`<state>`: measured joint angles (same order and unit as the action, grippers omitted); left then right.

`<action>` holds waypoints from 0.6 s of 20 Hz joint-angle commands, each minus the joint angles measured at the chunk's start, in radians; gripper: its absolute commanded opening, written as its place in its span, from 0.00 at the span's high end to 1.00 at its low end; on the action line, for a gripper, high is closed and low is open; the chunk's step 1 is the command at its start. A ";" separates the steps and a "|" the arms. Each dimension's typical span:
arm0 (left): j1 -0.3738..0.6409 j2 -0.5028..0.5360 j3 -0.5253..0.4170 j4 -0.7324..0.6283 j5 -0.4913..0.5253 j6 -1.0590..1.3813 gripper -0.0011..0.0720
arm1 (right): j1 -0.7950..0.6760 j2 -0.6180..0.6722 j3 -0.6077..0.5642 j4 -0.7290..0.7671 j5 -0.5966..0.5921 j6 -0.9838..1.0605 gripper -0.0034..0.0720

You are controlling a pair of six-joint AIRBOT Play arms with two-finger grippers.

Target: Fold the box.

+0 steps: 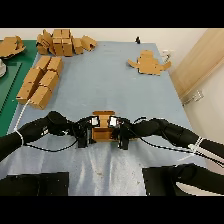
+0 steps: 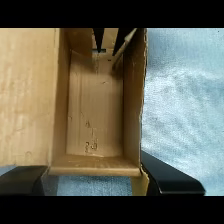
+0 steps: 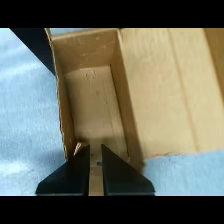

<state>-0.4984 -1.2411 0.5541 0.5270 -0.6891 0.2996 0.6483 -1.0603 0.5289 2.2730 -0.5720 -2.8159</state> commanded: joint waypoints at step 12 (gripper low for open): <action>-0.001 0.000 0.000 0.000 0.000 -0.001 0.51 | 0.000 0.057 0.007 -0.197 -0.009 0.133 0.82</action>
